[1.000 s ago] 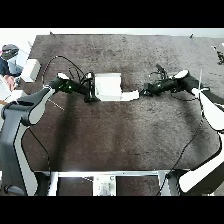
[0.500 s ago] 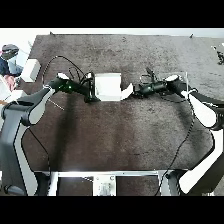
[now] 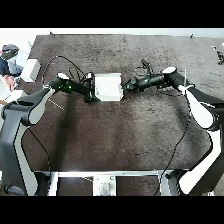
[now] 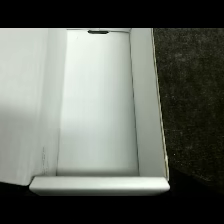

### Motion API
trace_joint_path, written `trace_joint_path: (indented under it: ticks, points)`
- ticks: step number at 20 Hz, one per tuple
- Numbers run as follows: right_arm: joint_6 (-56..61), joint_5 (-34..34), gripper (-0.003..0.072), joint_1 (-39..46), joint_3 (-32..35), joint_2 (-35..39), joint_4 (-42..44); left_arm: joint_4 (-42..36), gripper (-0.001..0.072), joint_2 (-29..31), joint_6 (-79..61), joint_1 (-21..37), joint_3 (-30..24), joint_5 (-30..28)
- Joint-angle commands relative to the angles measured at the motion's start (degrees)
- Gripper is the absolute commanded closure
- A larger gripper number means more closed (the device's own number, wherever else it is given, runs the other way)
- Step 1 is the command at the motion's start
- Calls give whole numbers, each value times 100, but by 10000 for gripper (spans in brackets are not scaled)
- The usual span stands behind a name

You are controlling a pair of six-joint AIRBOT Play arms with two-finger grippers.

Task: Fold the box and place the chain.

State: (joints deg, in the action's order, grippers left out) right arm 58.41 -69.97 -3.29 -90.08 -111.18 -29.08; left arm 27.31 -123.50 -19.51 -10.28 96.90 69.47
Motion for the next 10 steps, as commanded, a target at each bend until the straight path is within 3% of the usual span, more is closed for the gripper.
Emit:
trace_joint_path:
  ticks: [1, 4, 10]
  points:
    - [739, -57, 276, -289, -363, -4, -994, 0, 292, -2, 0, 4, 0, -2]
    - [1073, 28, 277, -529, -546, -7, -1132, 2, 291, -2, 0, 4, 0, -2]
    - [2122, 284, 277, -1060, -994, -7, -2618, 2, 292, -2, 0, 4, 0, 0]
